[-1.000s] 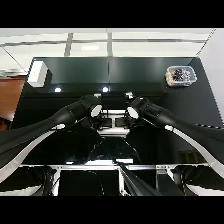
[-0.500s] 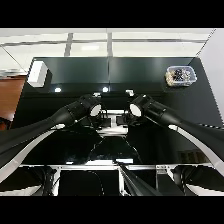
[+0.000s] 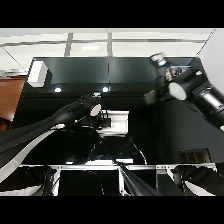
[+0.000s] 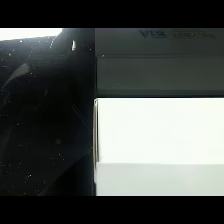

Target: Fold the box and place the chain.

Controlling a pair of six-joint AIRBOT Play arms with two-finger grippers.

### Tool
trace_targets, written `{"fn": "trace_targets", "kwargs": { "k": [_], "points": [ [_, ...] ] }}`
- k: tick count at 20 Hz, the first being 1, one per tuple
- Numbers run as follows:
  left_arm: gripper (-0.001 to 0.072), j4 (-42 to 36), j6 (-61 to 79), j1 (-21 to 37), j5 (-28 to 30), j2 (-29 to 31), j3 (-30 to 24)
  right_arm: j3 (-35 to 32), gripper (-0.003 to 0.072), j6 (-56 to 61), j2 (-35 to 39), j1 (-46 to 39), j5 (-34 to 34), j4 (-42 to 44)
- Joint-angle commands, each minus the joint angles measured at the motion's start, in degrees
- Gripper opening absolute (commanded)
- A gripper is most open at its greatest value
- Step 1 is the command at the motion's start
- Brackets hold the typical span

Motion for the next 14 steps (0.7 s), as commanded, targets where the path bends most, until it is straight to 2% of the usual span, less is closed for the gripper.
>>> {"fn": "trace_targets", "kwargs": {
  "k": [1,2,3,6,8,11,12,14],
  "points": [
    [0.0027,0.00,-0.02,0.02,0.09,0.04,-0.02,-3.30,0.0283,-0.26,0.02,-11.19,-16.39,-10.88],
    [0.0028,0.02,-0.02,0.02,0.07,0.04,-0.02,-4.59,0.0565,1.64,-1.75,-15.23,-21.90,-9.62],
    [0.0028,0.07,-0.02,0.04,0.07,0.04,-0.02,-4.61,0.0713,2.38,-4.46,-18.73,-23.91,-7.37],
    [0.0028,0.07,-0.02,0.04,0.13,0.04,-0.02,-2.19,0.0712,2.38,-14.23,-27.87,-29.59,2.86],
    [0.0028,0.09,-0.02,0.04,0.11,0.04,-0.02,6.27,0.0711,2.36,-21.49,-32.37,-27.71,8.74],
    [0.0028,0.07,-0.02,0.02,-0.13,0.04,-0.02,22.91,0.0692,2.43,-32.81,-36.92,-22.08,17.27],
    [0.0028,0.07,-0.02,0.02,-0.13,0.04,-0.02,28.06,0.0570,2.84,-36.39,-38.23,-20.15,20.98],
    [0.0027,0.11,-0.02,0.04,-0.09,0.04,-0.02,35.30,0.0570,3.06,-42.29,-39.89,-15.56,24.92]
  ]
}}
